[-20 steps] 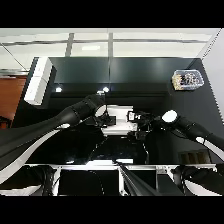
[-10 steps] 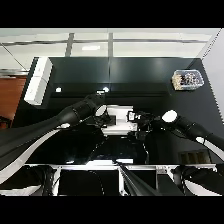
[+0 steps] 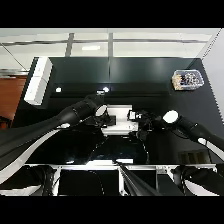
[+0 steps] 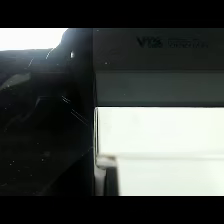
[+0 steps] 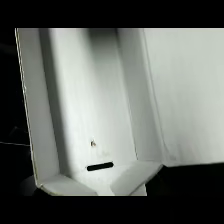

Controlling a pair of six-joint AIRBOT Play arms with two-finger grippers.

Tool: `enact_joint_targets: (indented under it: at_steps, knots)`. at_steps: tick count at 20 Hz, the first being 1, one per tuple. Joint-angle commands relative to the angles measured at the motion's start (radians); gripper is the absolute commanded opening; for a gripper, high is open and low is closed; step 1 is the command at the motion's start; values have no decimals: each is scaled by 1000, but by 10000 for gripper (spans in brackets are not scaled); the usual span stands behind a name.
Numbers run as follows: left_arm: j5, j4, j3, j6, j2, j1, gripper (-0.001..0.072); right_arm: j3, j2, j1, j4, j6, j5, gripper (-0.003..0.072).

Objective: Fold the box and place the chain.

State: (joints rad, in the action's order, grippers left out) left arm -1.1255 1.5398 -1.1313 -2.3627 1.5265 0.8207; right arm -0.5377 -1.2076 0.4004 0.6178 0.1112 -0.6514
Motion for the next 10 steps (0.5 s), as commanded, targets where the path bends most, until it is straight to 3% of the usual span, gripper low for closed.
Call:
enact_joint_targets:
  at_steps: [1,5,6,7,8,10]
  knots:
    - [-1,5,-1,14,0,-1,22,-1,68,-1,129,-78,-31,660]
    - [1,3,-1,26,0,0,23,-1,84,0,195,-41,-66,659]
    - [3,3,-1,26,0,0,23,-1,84,0,187,-27,-59,616]
    - [3,3,-1,26,0,0,23,-1,84,0,172,-20,-51,441]
    - [3,2,-1,26,0,0,23,-1,84,0,148,-20,-46,414]
    - [3,-4,-1,26,0,0,23,-1,83,0,84,-18,-42,123]
